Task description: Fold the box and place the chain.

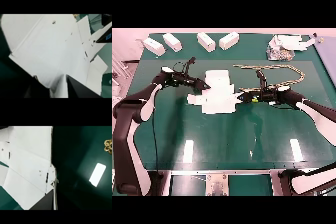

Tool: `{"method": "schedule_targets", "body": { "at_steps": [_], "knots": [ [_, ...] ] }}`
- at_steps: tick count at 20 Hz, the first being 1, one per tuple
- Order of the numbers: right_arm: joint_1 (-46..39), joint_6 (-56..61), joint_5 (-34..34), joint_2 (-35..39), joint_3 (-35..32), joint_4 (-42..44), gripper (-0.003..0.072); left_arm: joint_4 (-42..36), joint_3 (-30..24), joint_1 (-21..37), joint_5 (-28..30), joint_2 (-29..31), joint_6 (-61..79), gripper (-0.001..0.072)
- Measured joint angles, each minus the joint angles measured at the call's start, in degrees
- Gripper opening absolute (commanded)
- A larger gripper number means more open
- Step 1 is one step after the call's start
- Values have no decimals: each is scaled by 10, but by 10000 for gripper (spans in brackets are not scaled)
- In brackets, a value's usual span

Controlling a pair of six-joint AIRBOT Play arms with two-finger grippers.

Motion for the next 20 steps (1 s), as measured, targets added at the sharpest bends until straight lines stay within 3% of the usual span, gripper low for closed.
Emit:
{"method": "schedule_targets", "body": {
  "at_steps": [3,4,7,11,20],
  "knots": [
    [0,0,0,0,0,0,5,7,3,0,-2,-2,-2,354],
    [0,0,0,0,0,0,5,8,3,0,-3,-2,-2,181],
    [0,0,0,0,0,0,5,8,4,0,-6,-2,12,176],
    [0,-1,0,0,0,-2,5,6,4,0,-26,-2,61,24],
    [0,-5,-1,0,0,-3,6,-6,1,1,-117,-2,260,15]
  ]
}}
